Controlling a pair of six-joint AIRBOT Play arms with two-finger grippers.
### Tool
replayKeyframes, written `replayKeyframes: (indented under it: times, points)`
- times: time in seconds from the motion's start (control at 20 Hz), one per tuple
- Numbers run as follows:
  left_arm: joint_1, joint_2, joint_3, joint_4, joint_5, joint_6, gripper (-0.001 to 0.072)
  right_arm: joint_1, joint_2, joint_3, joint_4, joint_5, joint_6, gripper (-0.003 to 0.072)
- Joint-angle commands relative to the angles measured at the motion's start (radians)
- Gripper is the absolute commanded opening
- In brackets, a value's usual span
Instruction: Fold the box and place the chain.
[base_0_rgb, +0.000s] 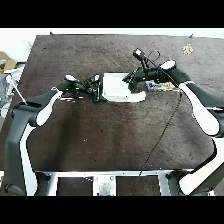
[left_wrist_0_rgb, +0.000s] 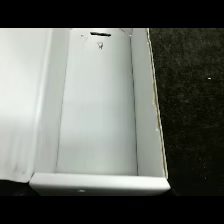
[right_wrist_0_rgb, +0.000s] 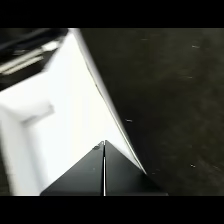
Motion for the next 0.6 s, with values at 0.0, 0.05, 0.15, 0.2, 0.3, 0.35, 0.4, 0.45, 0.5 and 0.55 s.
replayKeyframes:
  times: [0.0, 0.05, 0.15, 0.2, 0.3, 0.35, 0.4, 0.45, 0.5, 0.55]
  points:
    - [0.000, 0.000, 0.000, 0.000, 0.000, 0.001, 0.0275, 0.001, -0.041, 0.000, -0.021, -0.079, -0.007, 0.0022]
    - [0.000, 0.000, 0.000, 0.000, -0.001, 0.001, 0.0275, 0.001, -0.054, 0.000, -0.042, -0.076, -0.006, 0.0022]
    - [0.000, 0.000, 0.000, 0.000, -0.001, 0.001, 0.0275, 0.001, -0.072, 0.000, -0.063, -0.068, -0.006, 0.0022]
    - [0.000, 0.000, 0.000, 0.000, 0.000, 0.001, 0.0275, 0.001, -0.076, -0.001, -0.063, -0.065, -0.007, 0.0022]
    - [0.000, 0.000, 0.000, 0.000, 0.000, 0.001, 0.0275, 0.001, -0.081, 0.000, -0.063, -0.054, -0.007, 0.0022]
    - [0.000, 0.000, 0.000, 0.000, 0.000, 0.001, 0.0276, 0.001, -0.081, -0.001, -0.068, -0.046, -0.007, 0.0022]
    - [0.000, 0.000, 0.000, 0.000, 0.000, 0.001, 0.0275, 0.001, -0.081, -0.001, -0.075, -0.040, -0.007, 0.0022]
    - [0.000, 0.000, 0.000, 0.000, 0.000, 0.001, 0.0275, 0.001, -0.081, -0.001, -0.078, -0.036, -0.007, 0.0021]
    - [0.000, 0.000, 0.000, 0.000, 0.000, 0.001, 0.0275, 0.001, -0.081, -0.001, -0.079, -0.035, -0.007, 0.0021]
    - [0.000, 0.000, 0.000, 0.000, 0.000, 0.001, 0.0275, 0.001, -0.081, 0.000, -0.078, -0.035, -0.007, 0.0021]
